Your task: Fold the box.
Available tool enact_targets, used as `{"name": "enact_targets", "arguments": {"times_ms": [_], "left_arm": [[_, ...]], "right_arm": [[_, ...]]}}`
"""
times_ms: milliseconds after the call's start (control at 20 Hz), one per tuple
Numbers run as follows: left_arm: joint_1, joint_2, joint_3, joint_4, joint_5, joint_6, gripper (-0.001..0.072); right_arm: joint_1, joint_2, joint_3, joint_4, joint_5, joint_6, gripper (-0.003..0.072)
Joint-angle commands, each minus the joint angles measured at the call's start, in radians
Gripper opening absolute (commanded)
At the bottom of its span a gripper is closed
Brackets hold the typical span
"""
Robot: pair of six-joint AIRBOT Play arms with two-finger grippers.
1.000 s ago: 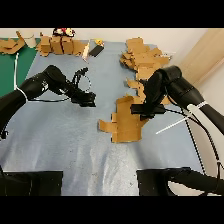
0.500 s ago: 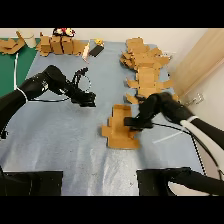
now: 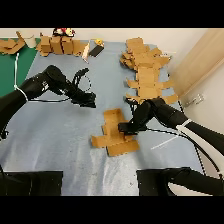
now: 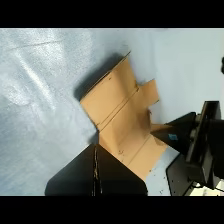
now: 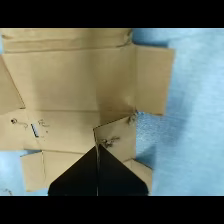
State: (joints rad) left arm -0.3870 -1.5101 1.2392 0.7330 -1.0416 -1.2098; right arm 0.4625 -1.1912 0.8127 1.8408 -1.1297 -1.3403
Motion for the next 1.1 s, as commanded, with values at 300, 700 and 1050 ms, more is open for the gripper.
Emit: {"name": "enact_targets", "arguments": {"times_ms": [300,700,1050], "left_arm": [[0.0,-0.001,0.0,-0.028,-0.01,0.01,0.001],[0.016,0.0,0.0,-0.109,-0.068,0.126,0.0011],[0.078,0.009,0.0,-0.109,-0.182,0.131,0.0011]], "right_arm": [[0.009,0.02,0.177,0.146,-0.071,0.071,0.0005],[0.127,-0.12,0.246,0.233,0.003,0.109,0.0005],[0.09,-0.135,0.266,0.095,-0.065,0.103,0.0005]]}}
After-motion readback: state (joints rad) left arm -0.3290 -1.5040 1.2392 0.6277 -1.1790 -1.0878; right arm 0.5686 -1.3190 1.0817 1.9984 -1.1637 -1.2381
